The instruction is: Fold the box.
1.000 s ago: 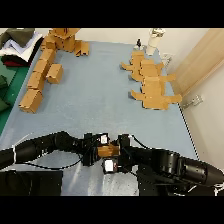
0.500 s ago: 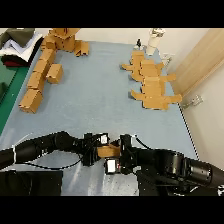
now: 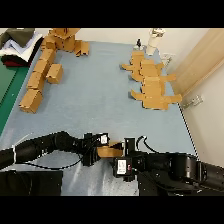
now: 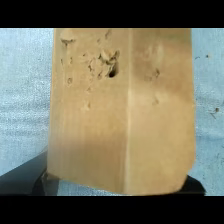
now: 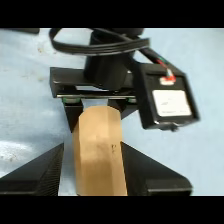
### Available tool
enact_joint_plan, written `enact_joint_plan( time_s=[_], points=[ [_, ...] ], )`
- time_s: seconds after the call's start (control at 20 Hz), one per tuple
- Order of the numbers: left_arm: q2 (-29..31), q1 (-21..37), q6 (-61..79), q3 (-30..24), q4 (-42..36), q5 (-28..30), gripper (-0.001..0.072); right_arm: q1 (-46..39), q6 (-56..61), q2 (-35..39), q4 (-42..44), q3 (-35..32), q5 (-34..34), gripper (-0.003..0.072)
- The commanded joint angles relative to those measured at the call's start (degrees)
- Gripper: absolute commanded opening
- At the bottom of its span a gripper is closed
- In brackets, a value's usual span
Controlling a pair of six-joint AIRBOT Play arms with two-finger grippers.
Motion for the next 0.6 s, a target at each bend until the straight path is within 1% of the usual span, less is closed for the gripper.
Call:
enact_joint_plan(
  time_s=[0.0,0.1,0.3,0.55],
  points=[
    [0.0,0.1,0.0,0.0,0.0,0.0,0.0411,-0.1,4.8,0.2,-7.7,-0.1,-0.1,0.0555],
    [0.0,0.1,0.0,0.0,0.0,0.0,0.0411,-0.1,5.2,-1.7,-11.0,0.0,-0.1,0.0554],
    [0.0,0.1,0.0,0.0,0.0,0.0,0.0410,0.0,5.1,-5.3,-11.1,0.0,1.4,0.0555],
    [0.0,0.1,0.0,0.0,0.0,0.0,0.0411,0.0,5.1,-7.4,-11.2,0.0,1.9,0.0544]
  ],
)
